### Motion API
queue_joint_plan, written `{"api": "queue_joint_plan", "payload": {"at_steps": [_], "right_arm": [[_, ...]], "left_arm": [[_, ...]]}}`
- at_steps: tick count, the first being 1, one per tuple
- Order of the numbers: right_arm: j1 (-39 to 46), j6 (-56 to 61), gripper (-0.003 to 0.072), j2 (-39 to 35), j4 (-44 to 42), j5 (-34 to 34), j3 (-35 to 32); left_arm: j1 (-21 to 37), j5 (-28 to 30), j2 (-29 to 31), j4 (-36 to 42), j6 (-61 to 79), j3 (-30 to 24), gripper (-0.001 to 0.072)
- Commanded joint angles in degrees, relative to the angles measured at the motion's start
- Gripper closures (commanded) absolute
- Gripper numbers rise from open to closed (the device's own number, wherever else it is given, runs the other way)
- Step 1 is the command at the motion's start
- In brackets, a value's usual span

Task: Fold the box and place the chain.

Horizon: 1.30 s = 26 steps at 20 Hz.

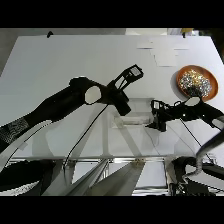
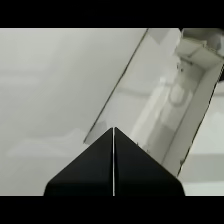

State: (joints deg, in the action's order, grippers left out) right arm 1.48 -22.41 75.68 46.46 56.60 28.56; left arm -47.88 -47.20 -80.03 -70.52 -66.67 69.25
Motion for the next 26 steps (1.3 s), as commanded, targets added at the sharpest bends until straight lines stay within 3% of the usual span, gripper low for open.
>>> {"api": "queue_joint_plan", "payload": {"at_steps": [1, 6, 11, 14, 15, 18, 23, 26], "right_arm": [[0.0, 0.0, 0.0156, 0.0, 0.0, 0.0, 0.0], [0.0, 0.0, 0.0156, 0.0, 0.0, 0.0, 0.0], [0.0, 0.0, 0.0156, 0.0, 0.0, 0.0, 0.0], [0.0, 0.0, 0.0156, 0.0, 0.0, 0.0, 0.0], [0.0, 0.0, 0.0156, 0.0, 0.0, 0.0, 0.0], [0.0, 0.0, 0.0156, 0.0, 0.0, 0.0, 0.0], [0.0, 0.0, 0.0156, 0.0, 0.0, 0.0, 0.0], [0.0, 0.0, 0.0156, 0.0, 0.0, 0.0, 0.0]], "left_arm": [[0.0, -7.3, -1.4, -1.3, 3.2, 0.0, 0.0704], [0.1, -13.6, -4.8, -1.3, 12.7, -1.0, 0.0705], [3.6, -9.2, -4.4, 3.1, 19.2, -9.3, 0.0704], [4.8, -7.7, -4.4, 3.2, 23.2, -11.4, 0.069], [4.9, -7.7, -4.4, 3.2, 26.4, -11.5, 0.064], [5.2, -7.0, -4.4, 4.4, 38.6, -11.5, 0.0397], [4.9, -0.8, -4.5, 9.6, 48.2, -11.5, 0.0378], [4.8, -0.5, -5.3, 10.7, 48.9, -11.5, 0.0378]]}}
